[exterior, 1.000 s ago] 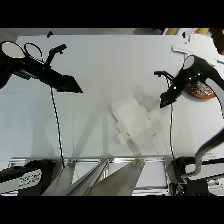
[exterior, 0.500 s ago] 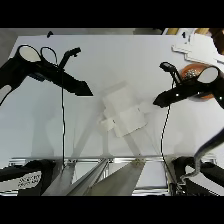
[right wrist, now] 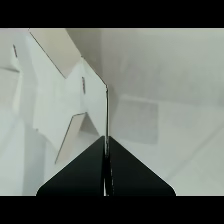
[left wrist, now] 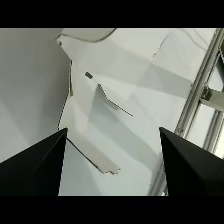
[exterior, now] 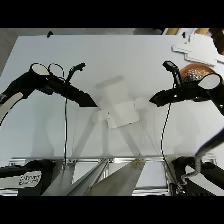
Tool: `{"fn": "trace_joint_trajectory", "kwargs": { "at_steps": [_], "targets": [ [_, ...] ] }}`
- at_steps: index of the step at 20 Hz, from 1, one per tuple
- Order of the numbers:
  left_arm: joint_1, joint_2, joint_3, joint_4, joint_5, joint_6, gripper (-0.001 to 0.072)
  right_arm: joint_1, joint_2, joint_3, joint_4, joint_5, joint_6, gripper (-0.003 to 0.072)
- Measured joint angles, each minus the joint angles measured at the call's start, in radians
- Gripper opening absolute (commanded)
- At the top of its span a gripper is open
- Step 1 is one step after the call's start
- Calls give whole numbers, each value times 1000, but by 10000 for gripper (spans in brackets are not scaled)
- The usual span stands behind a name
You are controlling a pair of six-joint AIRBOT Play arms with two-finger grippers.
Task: Fold the box and place the chain.
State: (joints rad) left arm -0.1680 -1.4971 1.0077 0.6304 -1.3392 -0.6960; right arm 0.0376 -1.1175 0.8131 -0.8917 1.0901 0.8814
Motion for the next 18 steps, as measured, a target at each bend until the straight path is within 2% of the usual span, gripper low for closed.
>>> {"fn": "trace_joint_trajectory", "kwargs": {
  "at_steps": [5, 8, 10, 16, 18],
  "targets": [
    [-10, -3, -35, -89, 208, 171, 632, 0, 1, -2, 10, -4, -9, 16],
    [-17, -20, -40, -130, 291, 265, 632, 0, 1, -2, 12, -2, -11, 16],
    [-19, -48, -42, -181, 296, 327, 632, 0, 1, -2, 13, 3, -11, 16],
    [-37, -170, -43, -366, 224, 496, 631, 0, 1, -2, 14, 25, -11, 16],
    [-52, -186, -41, -429, 213, 548, 592, 0, 1, -2, 14, 29, -11, 16]
  ]
}}
